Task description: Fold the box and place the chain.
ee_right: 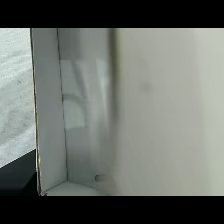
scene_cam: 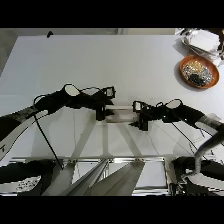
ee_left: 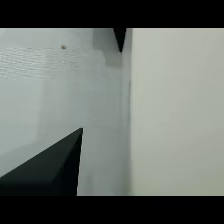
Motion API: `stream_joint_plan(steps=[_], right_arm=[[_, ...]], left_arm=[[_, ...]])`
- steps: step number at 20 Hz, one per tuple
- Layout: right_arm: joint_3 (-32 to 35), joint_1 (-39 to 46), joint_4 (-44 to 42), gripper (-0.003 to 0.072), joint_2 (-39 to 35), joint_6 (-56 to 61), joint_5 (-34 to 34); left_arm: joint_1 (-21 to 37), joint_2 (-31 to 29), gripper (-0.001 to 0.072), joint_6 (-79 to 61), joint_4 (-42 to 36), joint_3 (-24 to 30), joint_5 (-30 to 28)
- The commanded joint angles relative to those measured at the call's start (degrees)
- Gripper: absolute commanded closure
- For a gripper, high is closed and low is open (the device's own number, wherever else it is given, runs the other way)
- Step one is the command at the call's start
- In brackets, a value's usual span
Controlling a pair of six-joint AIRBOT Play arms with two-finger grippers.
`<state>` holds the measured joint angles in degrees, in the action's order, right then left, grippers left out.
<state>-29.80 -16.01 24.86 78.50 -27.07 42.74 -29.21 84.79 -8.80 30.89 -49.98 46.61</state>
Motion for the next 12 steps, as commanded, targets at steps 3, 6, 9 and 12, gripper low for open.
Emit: stream_joint_plan(steps=[3,6,9,12], right_arm=[[-0.02,0.0,-0.02,0.0283,-0.04,0.0,0.11],[-0.02,0.0,-0.02,0.0283,-0.04,0.0,0.11],[-0.02,0.0,-0.02,0.0283,-0.04,0.02,0.11],[-0.02,0.02,-0.02,0.0283,-0.04,0.0,0.09]], left_arm=[[1.42,-6.51,0.0143,8.35,16.06,-0.04,0.59],[1.97,-13.29,0.0134,16.87,25.2,-0.04,0.61],[2.1,-20.83,0.0136,21.99,28.48,-0.04,3.06],[2.01,-25.79,0.0261,28.3,24.79,-0.04,7.58]])
